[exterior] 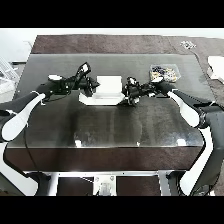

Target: Fold the box and place the chain.

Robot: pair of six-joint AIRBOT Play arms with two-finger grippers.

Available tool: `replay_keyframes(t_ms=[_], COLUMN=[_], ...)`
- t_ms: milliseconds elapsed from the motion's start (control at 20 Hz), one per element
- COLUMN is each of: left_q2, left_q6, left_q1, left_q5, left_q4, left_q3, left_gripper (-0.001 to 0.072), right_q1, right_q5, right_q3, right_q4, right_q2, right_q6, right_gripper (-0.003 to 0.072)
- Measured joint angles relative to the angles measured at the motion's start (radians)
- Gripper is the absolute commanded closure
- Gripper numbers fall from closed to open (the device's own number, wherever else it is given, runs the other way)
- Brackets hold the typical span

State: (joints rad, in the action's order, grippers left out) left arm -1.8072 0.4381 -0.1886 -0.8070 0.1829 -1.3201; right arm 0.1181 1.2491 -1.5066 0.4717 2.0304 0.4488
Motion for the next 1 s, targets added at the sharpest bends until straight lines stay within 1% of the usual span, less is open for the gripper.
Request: replay_keyframes(t_ms=[350, 650, 750, 900, 950, 1000], left_q2=[-0.034, -0.04, -0.034, 0.018, 0.037, 0.056], left_q6=[-0.048, -0.054, -0.051, -0.049, -0.051, -0.063], left_q1=[0.0, 0.0, 0.0, 0.0, 0.001, 0.005], left_q5=[-0.02, -0.024, -0.036, -0.067, -0.076, -0.082], left_q4=[0.053, 0.076, 0.082, 0.101, 0.129, 0.169], left_q3=[-0.005, -0.014, -0.028, -0.041, -0.043, -0.045], left_gripper=[0.069, 0.069, 0.0689, 0.0687, 0.0596, 0.0243], right_q1=[0.0, 0.0, 0.0, 0.0, 0.0, 0.0], right_q5=[0.0, 0.0, 0.0, 0.0, 0.0, 0.0], right_q3=[0.0, 0.0, 0.0, 0.0, 0.0, 0.0], right_q4=[0.0, 0.0, 0.0, 0.0, 0.0, 0.0], right_q2=[0.0, 0.0, 0.0, 0.0, 0.0, 0.0], right_q6=[0.0, 0.0, 0.0, 0.0, 0.0, 0.0], right_gripper=[0.017, 0.017, 0.017, 0.017, 0.017, 0.017])
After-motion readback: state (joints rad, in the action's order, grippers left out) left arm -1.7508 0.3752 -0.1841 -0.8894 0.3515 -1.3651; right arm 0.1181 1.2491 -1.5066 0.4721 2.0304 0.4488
